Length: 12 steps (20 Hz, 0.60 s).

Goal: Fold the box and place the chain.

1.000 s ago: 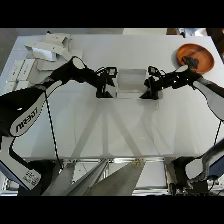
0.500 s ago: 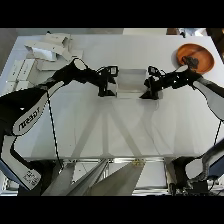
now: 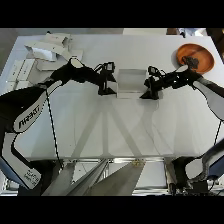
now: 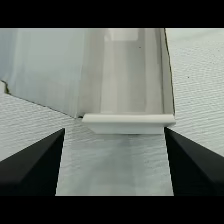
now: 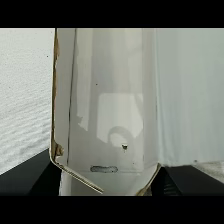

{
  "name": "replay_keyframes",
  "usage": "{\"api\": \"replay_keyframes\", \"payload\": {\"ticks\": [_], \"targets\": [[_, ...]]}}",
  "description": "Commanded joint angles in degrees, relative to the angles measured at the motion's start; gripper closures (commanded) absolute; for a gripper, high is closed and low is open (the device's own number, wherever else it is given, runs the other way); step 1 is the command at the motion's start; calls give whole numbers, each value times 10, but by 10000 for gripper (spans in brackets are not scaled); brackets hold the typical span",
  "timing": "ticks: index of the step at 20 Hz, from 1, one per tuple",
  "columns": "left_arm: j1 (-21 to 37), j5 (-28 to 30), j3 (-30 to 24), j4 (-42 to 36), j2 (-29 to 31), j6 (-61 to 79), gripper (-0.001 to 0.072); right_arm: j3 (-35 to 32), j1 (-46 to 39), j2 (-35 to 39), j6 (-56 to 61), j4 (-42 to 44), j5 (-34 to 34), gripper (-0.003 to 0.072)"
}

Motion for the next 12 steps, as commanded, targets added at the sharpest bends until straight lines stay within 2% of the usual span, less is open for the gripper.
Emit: {"api": "replay_keyframes", "payload": {"ticks": [1, 12], "targets": [[4, -23, 1, -7, -7, 24, 4, 0, 0, 0, 1, 0, 0, 247], [-6, -44, 25, -11, -14, 44, 4, 0, 0, 0, 1, 0, 0, 247]]}}
